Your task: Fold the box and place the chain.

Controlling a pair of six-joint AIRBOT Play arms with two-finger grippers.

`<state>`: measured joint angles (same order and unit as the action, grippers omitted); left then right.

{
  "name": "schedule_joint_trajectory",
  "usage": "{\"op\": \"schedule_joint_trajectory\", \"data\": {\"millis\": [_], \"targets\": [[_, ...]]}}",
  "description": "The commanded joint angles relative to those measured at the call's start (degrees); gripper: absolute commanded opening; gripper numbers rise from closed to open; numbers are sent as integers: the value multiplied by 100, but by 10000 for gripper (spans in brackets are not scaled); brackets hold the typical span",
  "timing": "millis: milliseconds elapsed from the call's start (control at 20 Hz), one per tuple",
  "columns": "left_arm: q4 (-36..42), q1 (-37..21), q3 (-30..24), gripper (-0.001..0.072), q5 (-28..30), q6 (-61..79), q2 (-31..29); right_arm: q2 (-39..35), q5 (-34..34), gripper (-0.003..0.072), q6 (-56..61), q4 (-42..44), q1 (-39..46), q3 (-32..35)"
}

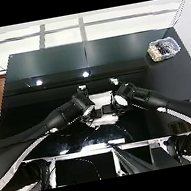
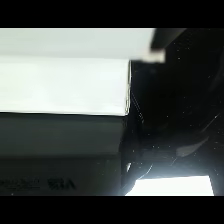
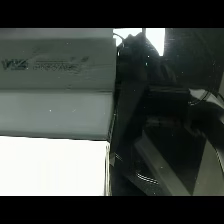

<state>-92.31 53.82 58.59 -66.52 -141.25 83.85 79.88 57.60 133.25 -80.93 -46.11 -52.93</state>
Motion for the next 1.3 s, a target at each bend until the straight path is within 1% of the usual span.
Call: {"op": "schedule_joint_trajectory", "data": {"millis": [0,50,100,400,450,500,700,750,800,950,1050,1150,1250], "targets": [[0,0,-2,24,0,2,4,4,-9,15,-15,-13,-9,-2],[0,0,-2,24,0,2,4,4,-55,86,-13,-9,-9,-4],[0,0,-2,25,0,2,4,4,-109,140,-15,15,-9,-4],[0,0,-2,24,0,2,4,4,-105,134,-15,96,-9,-4],[0,0,-2,24,0,2,4,4,-107,105,-15,94,-9,-4],[0,0,-2,24,0,2,4,4,-105,12,-17,92,-9,-4],[0,0,-2,24,-2,2,4,2,-85,20,-24,90,-9,-4],[0,0,-2,25,0,2,4,-11,-76,215,-28,98,-9,-7],[0,0,-2,24,0,2,4,-35,-42,279,-61,85,-7,-26],[0,0,-2,24,-2,2,4,-236,114,279,-234,-146,-7,-127],[0,0,-2,25,-7,2,4,-503,334,279,-299,-254,-7,-229],[0,0,-2,24,-7,2,4,-894,492,279,-490,-280,-7,-254],[0,0,-2,24,-4,2,4,-1451,660,279,-728,-407,4,-254]]}}
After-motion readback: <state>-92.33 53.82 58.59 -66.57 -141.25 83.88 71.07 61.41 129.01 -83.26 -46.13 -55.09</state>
